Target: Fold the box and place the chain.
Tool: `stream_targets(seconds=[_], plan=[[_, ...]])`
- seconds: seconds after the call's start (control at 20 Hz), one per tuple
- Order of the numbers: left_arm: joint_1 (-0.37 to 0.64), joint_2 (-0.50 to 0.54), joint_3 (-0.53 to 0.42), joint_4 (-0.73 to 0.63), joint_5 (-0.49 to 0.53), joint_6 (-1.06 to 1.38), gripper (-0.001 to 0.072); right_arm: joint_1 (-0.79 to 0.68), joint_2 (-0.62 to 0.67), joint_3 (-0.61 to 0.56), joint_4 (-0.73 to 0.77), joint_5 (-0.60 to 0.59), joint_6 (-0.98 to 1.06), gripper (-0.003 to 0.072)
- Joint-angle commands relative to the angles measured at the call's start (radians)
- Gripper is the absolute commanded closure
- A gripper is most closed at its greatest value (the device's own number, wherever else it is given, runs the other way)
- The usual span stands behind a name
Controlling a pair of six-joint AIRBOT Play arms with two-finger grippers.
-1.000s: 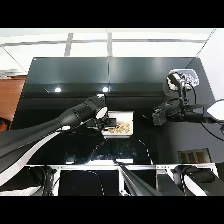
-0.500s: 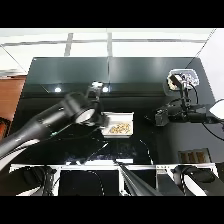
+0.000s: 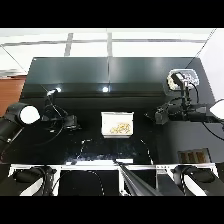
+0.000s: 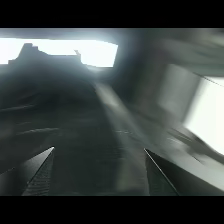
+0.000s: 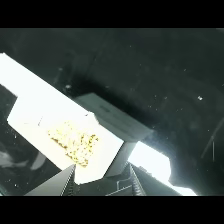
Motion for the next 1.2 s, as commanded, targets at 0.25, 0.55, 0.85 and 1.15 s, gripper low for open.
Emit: stream_targets(seconds=[0.25, 0.55, 0.85, 1.15], plan=[[0.061, -0.141, -0.095, -0.546, 0.193, 1.461, 0.0062, 0.0, 0.0, 0.0, -0.01, -0.049, 0.0, 0.0293], [-0.023, -0.192, -0.082, -0.542, 0.222, 2.023, -0.0011, 0.0, 0.0, 0.0, -0.041, -0.05, 0.001, 0.0293], [-0.045, -0.332, -0.06, -0.666, 0.2, 2.13, -0.0011, 0.0, 0.0, 0.0, -0.041, -0.055, 0.003, 0.0293], [-0.12, -0.356, -0.057, -0.748, 0.256, 2.11, -0.0011, 0.0, 0.0, -0.001, -0.041, -0.072, 0.003, 0.0293]])
